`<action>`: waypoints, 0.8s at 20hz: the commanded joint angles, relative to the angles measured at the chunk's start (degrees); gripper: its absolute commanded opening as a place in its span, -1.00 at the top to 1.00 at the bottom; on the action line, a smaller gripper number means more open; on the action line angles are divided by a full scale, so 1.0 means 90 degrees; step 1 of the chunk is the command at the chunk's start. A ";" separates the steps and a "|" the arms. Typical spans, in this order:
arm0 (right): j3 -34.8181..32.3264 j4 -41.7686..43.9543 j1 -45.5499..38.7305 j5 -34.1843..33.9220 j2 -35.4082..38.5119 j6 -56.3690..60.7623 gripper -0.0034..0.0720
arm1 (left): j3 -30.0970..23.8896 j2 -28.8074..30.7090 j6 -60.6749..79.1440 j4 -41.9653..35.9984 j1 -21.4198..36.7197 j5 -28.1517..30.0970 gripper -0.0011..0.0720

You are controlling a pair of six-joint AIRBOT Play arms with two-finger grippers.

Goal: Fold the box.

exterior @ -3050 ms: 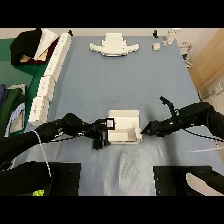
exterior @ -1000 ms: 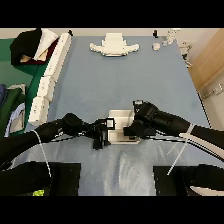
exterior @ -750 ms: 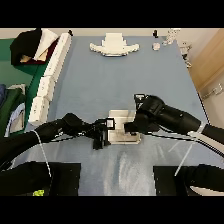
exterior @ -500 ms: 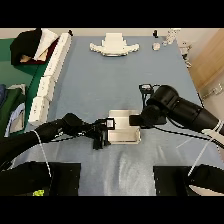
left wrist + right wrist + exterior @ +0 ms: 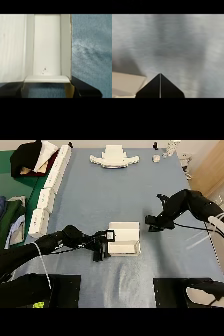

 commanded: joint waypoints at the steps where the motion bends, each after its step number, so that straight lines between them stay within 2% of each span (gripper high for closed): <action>1: 0.0114 0.3813 -0.1069 -0.0903 -0.1095 -0.2994 0.91 | 0.0007 0.0000 0.0002 0.0002 0.0002 0.0002 -0.46; 3: 0.0274 0.4320 -0.0993 -0.1605 -0.1579 -0.3650 0.91 | 0.0007 0.0000 0.0002 0.0000 0.0002 0.0000 -0.46; 6: 0.0369 0.4335 -0.0646 -0.2038 -0.1797 -0.3997 0.91 | 0.0007 0.0000 0.0002 0.0002 0.0002 0.0002 -0.46; 10: 0.0367 0.4058 -0.0199 -0.2042 -0.1673 -0.4138 0.91 | 0.0007 0.0000 0.0002 0.0000 0.0002 0.0000 -0.46; 13: 0.0333 0.3971 0.0068 -0.2021 -0.1375 -0.4719 0.91 | 0.0007 0.0000 0.0002 0.0002 0.0002 0.0002 -0.46; 16: 0.0304 0.3291 0.0466 -0.1375 -0.0814 -0.4789 0.91 | 0.0007 0.0000 0.0002 0.0002 0.0002 0.0002 -0.46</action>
